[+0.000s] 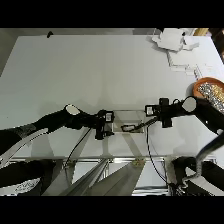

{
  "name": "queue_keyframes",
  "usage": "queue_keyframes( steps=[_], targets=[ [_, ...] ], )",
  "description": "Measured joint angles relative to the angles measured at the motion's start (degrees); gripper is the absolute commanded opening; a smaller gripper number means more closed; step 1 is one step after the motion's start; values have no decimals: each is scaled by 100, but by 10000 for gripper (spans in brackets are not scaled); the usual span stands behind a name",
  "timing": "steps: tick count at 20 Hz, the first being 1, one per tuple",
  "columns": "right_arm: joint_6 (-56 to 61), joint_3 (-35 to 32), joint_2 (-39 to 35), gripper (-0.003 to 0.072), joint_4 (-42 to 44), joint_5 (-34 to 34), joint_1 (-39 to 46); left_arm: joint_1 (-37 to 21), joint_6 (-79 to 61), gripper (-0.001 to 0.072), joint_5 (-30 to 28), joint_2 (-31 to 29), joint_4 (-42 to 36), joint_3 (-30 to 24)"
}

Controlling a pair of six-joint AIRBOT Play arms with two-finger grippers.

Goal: Fold the box and place the chain.

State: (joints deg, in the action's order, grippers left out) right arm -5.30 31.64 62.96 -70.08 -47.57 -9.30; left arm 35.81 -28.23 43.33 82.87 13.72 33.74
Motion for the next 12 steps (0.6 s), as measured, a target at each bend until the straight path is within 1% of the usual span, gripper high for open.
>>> queue_keyframes(
  steps=[7, 8, 12],
  targets=[
    [-87, -210, 0, 212, 4, 138, 0, 0, 0, 273, 0, 0, 0, 0],
    [-96, -227, 0, 169, 7, 186, 0, 0, 0, 273, 0, 0, 0, 0],
    [-101, -278, 2, 166, 9, 328, 0, 0, 0, 273, 0, 0, 0, 0]
  ],
)
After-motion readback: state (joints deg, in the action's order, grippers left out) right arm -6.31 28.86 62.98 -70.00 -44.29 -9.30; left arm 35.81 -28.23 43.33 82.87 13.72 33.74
